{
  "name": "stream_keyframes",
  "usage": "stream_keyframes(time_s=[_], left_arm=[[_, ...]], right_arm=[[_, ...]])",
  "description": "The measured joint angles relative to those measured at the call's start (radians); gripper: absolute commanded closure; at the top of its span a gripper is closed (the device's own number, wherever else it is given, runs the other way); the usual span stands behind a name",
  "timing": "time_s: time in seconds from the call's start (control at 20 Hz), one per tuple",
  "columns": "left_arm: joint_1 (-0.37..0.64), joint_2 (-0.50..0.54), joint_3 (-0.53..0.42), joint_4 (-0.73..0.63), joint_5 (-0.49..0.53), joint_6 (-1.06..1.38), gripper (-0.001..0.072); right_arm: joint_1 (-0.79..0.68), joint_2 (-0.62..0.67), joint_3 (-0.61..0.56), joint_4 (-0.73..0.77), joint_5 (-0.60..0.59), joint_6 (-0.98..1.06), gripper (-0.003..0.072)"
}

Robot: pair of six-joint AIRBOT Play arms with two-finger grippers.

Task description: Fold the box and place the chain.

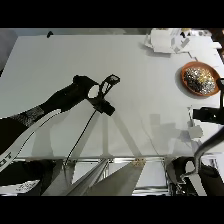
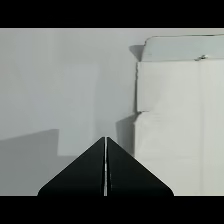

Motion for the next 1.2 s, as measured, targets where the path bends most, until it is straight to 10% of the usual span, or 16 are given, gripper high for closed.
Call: stream_keyframes(time_s=[0.1, 0.15, 0.8, 1.2], left_arm=[[0.000, 0.000, 0.000, 0.000, 0.000, 0.000, 0.0699], [0.000, 0.000, 0.000, 0.000, 0.000, 0.000, 0.0699], [0.000, 0.000, 0.000, 0.000, 0.000, 0.000, 0.0699], [0.000, 0.000, 0.000, 0.000, 0.000, 0.000, 0.0699]], right_arm=[[0.000, -0.016, 0.000, -0.147, 0.000, 0.083, 0.0281], [0.000, -0.031, 0.000, -0.228, 0.000, 0.124, 0.0211], [-0.127, -0.420, 0.068, -0.809, 0.055, 0.250, 0.0239], [-0.203, -0.578, 0.103, -0.859, 0.027, 0.291, 0.0499]])
